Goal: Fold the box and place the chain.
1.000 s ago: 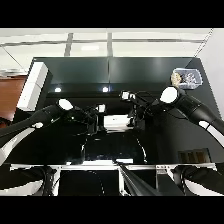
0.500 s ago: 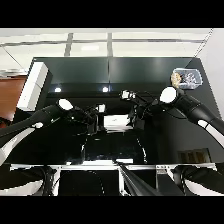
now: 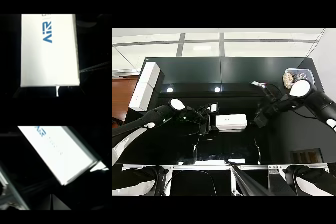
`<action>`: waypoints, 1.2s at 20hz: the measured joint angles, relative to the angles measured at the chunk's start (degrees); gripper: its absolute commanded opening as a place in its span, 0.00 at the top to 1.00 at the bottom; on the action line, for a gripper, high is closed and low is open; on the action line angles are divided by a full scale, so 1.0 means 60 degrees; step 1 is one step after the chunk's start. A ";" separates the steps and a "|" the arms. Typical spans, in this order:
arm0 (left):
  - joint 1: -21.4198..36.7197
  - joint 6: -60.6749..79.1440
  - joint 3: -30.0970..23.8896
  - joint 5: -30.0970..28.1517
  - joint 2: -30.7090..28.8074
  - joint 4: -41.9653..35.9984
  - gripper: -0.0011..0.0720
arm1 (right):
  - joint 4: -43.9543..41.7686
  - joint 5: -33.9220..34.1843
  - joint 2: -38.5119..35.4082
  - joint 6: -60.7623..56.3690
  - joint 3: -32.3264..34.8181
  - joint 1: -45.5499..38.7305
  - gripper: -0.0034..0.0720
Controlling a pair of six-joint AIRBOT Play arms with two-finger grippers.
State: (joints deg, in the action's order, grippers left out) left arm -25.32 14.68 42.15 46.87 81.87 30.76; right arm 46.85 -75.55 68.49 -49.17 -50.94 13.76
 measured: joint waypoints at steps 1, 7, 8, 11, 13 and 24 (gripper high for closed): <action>0.0000 0.0000 0.0000 0.0004 0.0000 0.0000 0.45 | -0.0732 -0.0153 -0.0025 -0.0168 0.0328 -0.0211 0.94; 0.0000 0.0018 0.0000 0.0007 0.0000 0.0004 0.45 | -0.4696 0.1657 0.0357 -0.0331 0.1916 0.0095 0.94; 0.0000 0.0018 0.0000 0.0011 0.0000 0.0004 0.45 | -0.4958 0.2073 0.0495 -0.0364 0.2004 0.0248 0.94; 0.0000 0.0018 0.0000 0.0015 0.0000 0.0004 0.45 | -0.5424 0.2878 0.0933 -0.0455 0.2157 0.0510 0.94; 0.0000 0.0026 0.0000 0.0015 0.0000 0.0007 0.45 | -0.5497 0.3147 0.1126 -0.0546 0.2197 0.0594 0.94; 0.0000 0.0033 0.0000 0.0011 0.0000 0.0018 0.45 | -0.4590 0.3738 0.1351 -0.1147 0.2222 0.0710 0.94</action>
